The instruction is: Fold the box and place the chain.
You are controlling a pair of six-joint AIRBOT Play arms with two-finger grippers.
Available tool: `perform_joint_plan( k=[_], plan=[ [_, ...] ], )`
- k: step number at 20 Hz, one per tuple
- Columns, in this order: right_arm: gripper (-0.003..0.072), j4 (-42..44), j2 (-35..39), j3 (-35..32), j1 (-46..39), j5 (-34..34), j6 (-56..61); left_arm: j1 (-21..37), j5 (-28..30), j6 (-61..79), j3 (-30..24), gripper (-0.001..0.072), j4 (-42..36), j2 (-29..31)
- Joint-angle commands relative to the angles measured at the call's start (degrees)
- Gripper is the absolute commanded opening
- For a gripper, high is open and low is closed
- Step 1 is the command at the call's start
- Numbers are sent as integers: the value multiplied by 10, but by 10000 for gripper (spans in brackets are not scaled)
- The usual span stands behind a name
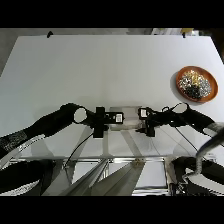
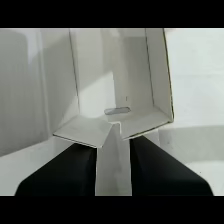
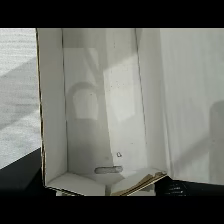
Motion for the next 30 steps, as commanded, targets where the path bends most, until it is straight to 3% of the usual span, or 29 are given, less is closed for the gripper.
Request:
perform_joint_plan(
  k=[1, 3, 5, 10, 12, 13, 15, 18, 20, 23, 24, 25, 26, 27, 30],
  plan=[
    [408, 0, 0, 0, 0, 0, 0, -1, 29, 0, 0, 199, -32, -1],
    [408, 0, 0, 0, 0, 0, 0, -1, 40, 0, 0, 197, -48, -1],
    [408, 0, 0, 0, 0, 0, 0, -5, 50, 0, 0, 128, -55, -1],
    [408, 0, 0, 0, 0, 0, 0, -25, 59, -1, 0, 134, -85, -21],
    [408, 0, 0, 0, 0, 0, 0, -26, 59, -4, 0, 181, -85, -24],
    [408, 0, 0, 0, 0, 0, 0, -26, 59, -5, 0, 275, -85, -24],
    [408, 0, 0, 0, 0, 0, 0, -26, 57, -5, 0, 353, -92, -24],
    [408, 0, 0, 0, 0, 0, 0, -26, 53, -5, 0, 363, -102, -24],
    [408, 0, 0, 0, 0, 0, 0, -26, 52, -12, 0, 525, -101, -24],
    [408, 0, 0, 0, 0, 0, 0, -25, 52, -44, 0, 527, -95, -24],
    [408, 0, 0, 0, 0, 0, 0, -24, 49, -53, 0, 454, -94, -23],
    [408, 0, 0, 0, 0, 0, 0, -23, 40, -59, 0, 308, -94, -16],
    [408, 0, 0, 0, 0, 0, 0, -20, 25, -66, 0, 118, -92, -8],
    [408, 0, 0, 0, 0, 0, 0, -12, 4, -69, 0, 7, -88, 5],
    [408, 0, 0, 0, 0, 0, 0, 23, -48, -181, 0, 3, -54, 52]
  ],
)
